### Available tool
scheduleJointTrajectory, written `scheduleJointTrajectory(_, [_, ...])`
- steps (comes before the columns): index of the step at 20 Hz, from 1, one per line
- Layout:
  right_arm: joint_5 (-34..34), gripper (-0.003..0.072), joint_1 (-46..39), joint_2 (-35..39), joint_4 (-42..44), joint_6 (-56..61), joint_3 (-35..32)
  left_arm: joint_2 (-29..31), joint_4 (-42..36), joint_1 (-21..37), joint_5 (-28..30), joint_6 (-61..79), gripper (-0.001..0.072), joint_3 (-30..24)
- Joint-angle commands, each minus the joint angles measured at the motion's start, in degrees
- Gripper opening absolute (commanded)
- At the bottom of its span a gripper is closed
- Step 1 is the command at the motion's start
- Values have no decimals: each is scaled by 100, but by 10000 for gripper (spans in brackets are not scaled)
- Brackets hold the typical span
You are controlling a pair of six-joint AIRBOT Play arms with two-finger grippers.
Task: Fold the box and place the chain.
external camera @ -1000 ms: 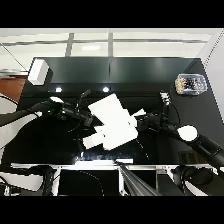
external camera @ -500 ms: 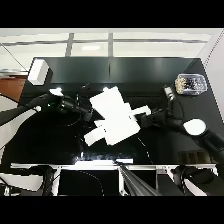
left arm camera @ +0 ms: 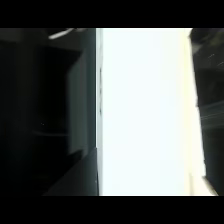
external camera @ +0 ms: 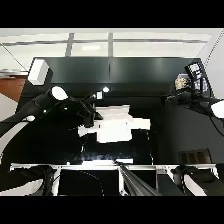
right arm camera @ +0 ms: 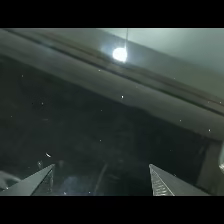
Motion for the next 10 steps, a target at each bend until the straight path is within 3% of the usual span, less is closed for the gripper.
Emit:
scheduleJointTrajectory(1, [352, 701, 155, -98, 542, -966, -37, 15, -146, -170, 238, 916, 24, -264])
scheduleJointTrajectory(5, [621, 701, 754, -151, 605, -2155, -527, -315, -122, -153, 184, 911, 24, -417])
scheduleJointTrajectory(10, [546, 702, 1250, -162, 671, -2806, -1137, -339, -125, -153, 214, 901, 24, -415])
